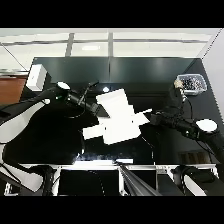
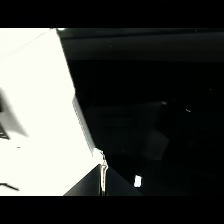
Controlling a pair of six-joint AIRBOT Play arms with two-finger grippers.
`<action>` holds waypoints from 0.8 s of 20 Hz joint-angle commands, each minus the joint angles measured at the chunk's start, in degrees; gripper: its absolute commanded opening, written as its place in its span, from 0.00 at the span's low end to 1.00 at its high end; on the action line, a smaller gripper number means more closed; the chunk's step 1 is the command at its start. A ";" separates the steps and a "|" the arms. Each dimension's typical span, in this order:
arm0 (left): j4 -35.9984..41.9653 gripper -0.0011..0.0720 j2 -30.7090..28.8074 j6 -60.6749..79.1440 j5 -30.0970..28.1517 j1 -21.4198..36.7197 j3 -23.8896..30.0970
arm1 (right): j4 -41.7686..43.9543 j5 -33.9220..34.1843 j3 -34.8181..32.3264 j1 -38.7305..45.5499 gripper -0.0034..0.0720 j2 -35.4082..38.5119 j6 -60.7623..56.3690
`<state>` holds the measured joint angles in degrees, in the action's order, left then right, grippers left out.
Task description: Fold the box and place the chain.
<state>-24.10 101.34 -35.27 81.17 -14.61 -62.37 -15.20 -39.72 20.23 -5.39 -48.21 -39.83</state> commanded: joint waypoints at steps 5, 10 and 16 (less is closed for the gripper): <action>-7.17 0.05 0.17 4.02 3.04 -0.63 -1.14 | -7.76 -1.20 1.92 0.39 0.98 0.04 -0.20; -19.96 0.04 -5.05 2.19 -2.73 -3.10 -0.50 | -33.18 -10.69 17.29 2.34 0.99 0.04 6.45; -14.62 0.05 -16.39 24.46 -17.31 -6.73 6.54 | -37.53 -14.60 17.84 -1.27 0.99 -0.24 16.37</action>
